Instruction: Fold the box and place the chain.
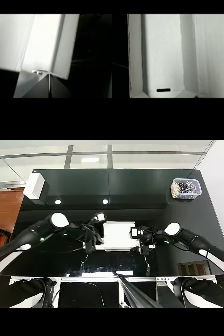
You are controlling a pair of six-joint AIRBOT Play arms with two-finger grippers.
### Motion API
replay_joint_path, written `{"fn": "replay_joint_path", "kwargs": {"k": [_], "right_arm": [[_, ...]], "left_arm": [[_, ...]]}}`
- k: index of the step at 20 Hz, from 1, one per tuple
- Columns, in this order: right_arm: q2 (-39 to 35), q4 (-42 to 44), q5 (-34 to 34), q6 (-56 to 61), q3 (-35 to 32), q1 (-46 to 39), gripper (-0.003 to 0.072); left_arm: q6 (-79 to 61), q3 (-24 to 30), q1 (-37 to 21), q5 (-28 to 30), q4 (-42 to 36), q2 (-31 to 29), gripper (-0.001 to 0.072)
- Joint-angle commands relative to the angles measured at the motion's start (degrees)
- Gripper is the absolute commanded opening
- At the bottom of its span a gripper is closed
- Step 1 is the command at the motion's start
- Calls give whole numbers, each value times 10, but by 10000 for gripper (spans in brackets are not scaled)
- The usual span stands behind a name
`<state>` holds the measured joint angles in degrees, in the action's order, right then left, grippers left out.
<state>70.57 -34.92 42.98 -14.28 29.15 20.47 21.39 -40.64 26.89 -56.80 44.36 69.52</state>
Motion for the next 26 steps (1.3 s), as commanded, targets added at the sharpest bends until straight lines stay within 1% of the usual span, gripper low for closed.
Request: {"fn": "replay_joint_path", "kwargs": {"k": [1,3,4,5,7,8,9,10,11,13,15,17,19,21,23,26], "right_arm": [[0,0,0,0,0,0,410],[0,0,0,0,0,0,410],[0,0,0,0,0,0,410],[0,0,0,0,0,0,410],[0,0,0,0,0,0,410],[0,0,0,0,0,0,410],[0,0,0,0,0,0,410],[0,0,0,0,0,0,410],[0,0,0,0,0,0,410],[0,0,0,0,0,0,409],[0,0,0,0,0,0,410],[0,0,0,0,0,0,410],[0,0,0,0,0,1,410],[0,0,0,0,0,0,410],[0,0,0,0,0,0,410],[0,0,0,0,0,1,410]], "left_arm": [[151,-1,-74,-86,79,-66,28],[267,0,-134,-89,138,-108,28],[332,3,-172,-91,152,-120,29],[377,11,-213,-94,147,-125,30],[465,38,-297,-96,126,-121,31],[499,54,-334,-104,104,-115,31],[510,71,-367,-125,70,-107,31],[508,90,-388,-138,38,-97,31],[506,108,-396,-141,15,-84,30],[506,131,-381,-124,0,-49,29],[494,134,-341,-107,-11,-3,28],[463,134,-295,-101,-62,37,28],[447,134,-249,-77,-96,64,28],[439,134,-212,-43,-114,76,28],[415,134,-198,-28,-132,76,28],[342,134,-193,-50,-180,76,29]]}}
